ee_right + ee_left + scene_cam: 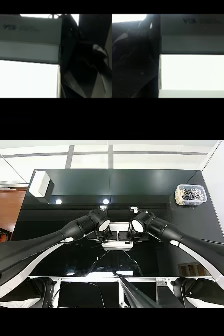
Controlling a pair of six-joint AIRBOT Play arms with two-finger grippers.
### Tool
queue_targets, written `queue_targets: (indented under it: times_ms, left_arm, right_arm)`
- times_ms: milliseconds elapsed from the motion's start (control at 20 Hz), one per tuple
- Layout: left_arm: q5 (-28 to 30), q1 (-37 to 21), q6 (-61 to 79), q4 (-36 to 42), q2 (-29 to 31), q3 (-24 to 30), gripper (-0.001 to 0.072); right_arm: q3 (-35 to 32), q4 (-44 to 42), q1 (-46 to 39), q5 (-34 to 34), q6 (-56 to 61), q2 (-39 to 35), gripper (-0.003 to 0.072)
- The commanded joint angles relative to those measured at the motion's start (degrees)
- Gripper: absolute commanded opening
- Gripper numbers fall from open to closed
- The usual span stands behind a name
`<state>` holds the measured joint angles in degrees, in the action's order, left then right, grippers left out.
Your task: Fold the box and place the chain.
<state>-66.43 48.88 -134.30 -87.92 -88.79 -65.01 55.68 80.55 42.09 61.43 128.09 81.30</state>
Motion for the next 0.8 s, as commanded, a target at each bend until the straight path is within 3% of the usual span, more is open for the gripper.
queue_targets:
  times_ms: [0,250,450,550,650,750]
  left_arm:
    - [0.0,-0.1,-0.1,0.1,0.0,0.0,0.0030]
    - [0.0,-0.1,-0.1,0.1,0.0,0.0,0.0030]
    - [-0.1,0.0,-0.1,0.1,-0.1,0.0,0.0030]
    - [-0.1,0.0,-0.1,0.1,-0.1,0.0,0.0030]
    - [0.0,-0.1,-0.1,0.1,-0.1,0.0,0.0030]
    - [0.0,0.0,-0.1,0.1,-0.1,0.0,0.0030]
  right_arm:
    - [1.0,0.6,-0.2,2.6,-2.6,-0.9,0.0280]
    - [3.4,3.7,-0.2,5.6,-7.3,-11.5,0.0280]
    - [3.4,18.8,-6.1,11.2,-7.1,-22.6,0.0279]
    - [3.3,32.0,-11.4,13.9,-7.1,-24.2,0.0279]
    - [1.7,40.7,-18.5,7.6,-7.1,-24.2,0.0278]
    - [-2.5,41.1,-27.7,-8.4,-7.0,-24.2,0.0278]
